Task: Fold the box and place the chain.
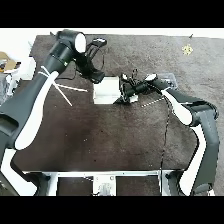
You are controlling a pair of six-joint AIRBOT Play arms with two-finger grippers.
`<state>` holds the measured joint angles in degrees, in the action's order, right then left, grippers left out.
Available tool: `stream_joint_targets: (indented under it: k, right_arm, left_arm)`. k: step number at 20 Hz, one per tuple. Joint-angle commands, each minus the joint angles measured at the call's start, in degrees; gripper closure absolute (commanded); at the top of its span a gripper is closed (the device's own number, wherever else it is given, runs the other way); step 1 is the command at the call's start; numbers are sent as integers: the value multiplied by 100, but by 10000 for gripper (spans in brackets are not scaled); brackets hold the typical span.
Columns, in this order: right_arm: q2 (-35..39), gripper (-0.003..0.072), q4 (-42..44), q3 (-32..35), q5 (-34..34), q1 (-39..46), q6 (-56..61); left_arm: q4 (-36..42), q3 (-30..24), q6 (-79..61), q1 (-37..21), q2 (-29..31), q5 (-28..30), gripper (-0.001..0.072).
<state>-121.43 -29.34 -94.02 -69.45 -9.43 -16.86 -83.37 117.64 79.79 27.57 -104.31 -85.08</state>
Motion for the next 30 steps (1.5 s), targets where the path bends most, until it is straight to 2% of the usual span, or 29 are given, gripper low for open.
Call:
stream_joint_targets:
  k: [1,5,8,13,14,15,18,20,23,25,26,27,30]
  right_arm:
    - [-2,259,0,-2,-2,-2,0]
    - [-2,259,0,0,-2,-2,0]
    - [-2,259,0,-2,-2,-2,0]
    - [-2,258,0,-2,0,-2,0]
    - [-2,258,0,0,-2,-2,0]
    - [-2,258,0,0,-2,-2,0]
    - [-2,258,0,0,0,-2,0]
    - [-2,258,0,0,-2,-2,0]
    - [-2,259,-2,-2,0,-2,0]
    - [-2,259,0,-2,-2,-2,0]
    - [-2,259,0,-2,-2,-2,0]
    - [-2,259,0,-2,-2,-2,0]
    - [-2,258,0,0,-4,-2,0]
  left_arm:
    - [1237,-52,-1558,-485,125,225,339]
    - [2918,-568,-4151,-1355,107,365,340]
    - [3985,-1069,-5471,-1978,96,402,341]
    - [3880,-1161,-5687,-2256,90,898,337]
    - [3834,-1158,-5845,-2256,33,879,178]
    - [3845,-1161,-6151,-2258,-61,839,139]
    - [4070,-1161,-6988,-2306,-522,446,139]
    - [4736,-1161,-7534,-2465,-925,192,139]
    - [5010,-1163,-8148,-2680,-1410,201,138]
    - [5003,-1263,-8682,-2686,-1641,210,55]
    - [5012,-1392,-9042,-2667,-1714,221,50]
    - [5084,-1521,-9359,-2643,-1770,258,-10]
    - [5243,-1950,-10059,-2562,-1843,319,-11]
